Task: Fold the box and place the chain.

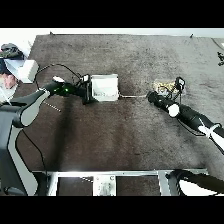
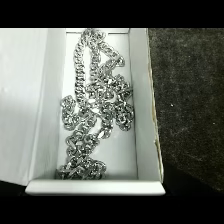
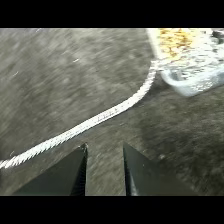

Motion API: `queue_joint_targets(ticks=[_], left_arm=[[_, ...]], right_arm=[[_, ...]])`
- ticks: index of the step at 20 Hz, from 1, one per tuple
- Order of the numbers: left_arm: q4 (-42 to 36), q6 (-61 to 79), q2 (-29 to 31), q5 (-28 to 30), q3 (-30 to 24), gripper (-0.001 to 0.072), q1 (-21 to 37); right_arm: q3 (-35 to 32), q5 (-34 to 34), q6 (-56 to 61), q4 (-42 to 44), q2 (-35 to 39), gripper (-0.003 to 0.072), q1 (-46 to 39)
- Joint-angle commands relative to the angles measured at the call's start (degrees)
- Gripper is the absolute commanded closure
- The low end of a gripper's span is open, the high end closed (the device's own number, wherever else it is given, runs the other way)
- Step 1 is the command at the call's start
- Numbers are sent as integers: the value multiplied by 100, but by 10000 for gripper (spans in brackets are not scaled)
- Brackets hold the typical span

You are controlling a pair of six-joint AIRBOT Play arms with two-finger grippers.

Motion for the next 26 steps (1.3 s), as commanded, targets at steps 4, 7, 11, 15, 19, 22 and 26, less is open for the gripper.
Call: queue_joint_targets(ticks=[4,7,11,15,19,22,26], left_arm=[[0,0,4,0,2,244,0],[2,0,4,2,2,243,0],[0,0,4,2,2,244,0],[0,0,4,2,2,243,0],[2,0,4,4,2,243,0],[2,0,4,2,2,243,0],[0,0,4,0,2,243,0]], right_arm=[[326,-710,50,520,-855,400,-103],[798,-636,55,525,-1368,401,-109],[1436,-295,157,654,-1808,420,-109],[1596,-223,153,667,-1786,702,-31],[1598,-380,133,479,-1064,703,531],[1598,-1001,133,-9,-271,703,1283],[1834,-1475,131,-232,404,703,1963]])
